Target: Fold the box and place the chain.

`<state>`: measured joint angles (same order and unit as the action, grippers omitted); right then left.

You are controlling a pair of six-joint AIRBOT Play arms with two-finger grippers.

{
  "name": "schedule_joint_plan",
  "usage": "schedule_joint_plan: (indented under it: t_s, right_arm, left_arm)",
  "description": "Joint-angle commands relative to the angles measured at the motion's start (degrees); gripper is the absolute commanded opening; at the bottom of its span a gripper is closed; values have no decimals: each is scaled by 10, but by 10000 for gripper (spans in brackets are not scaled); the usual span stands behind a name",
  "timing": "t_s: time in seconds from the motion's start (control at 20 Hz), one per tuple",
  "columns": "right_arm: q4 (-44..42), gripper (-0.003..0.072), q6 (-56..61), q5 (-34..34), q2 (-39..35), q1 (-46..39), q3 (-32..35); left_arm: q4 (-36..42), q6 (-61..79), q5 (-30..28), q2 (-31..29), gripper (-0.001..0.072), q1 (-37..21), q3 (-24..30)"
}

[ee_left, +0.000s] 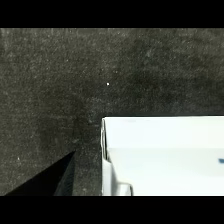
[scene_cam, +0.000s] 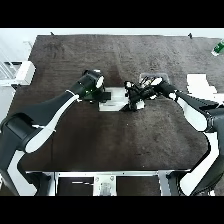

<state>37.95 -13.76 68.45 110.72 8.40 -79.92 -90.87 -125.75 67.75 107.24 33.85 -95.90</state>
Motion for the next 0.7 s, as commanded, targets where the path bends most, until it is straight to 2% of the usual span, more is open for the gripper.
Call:
schedule_joint_plan:
  t_s: [0.0, 0.2, 0.45, 0.55, 0.65]
  right_arm:
    - [0, 539, 0, 0, 0, 0, 0]
    - [0, 539, 0, 0, 0, 0, 0]
    - [0, 539, 0, 0, 0, 0, 0]
    - [0, 539, 0, 0, 0, 0, 0]
    - [0, 539, 0, 0, 0, 0, 0]
  left_arm:
    - [1, 8, 9, 0, 356, 0, 0]
    - [19, 20, 27, 0, 347, 0, 0]
    - [30, 28, 18, 1, 346, 0, -6]
    - [30, 35, 28, 3, 287, 0, -6]
    - [30, 39, 28, 3, 287, -1, -6]
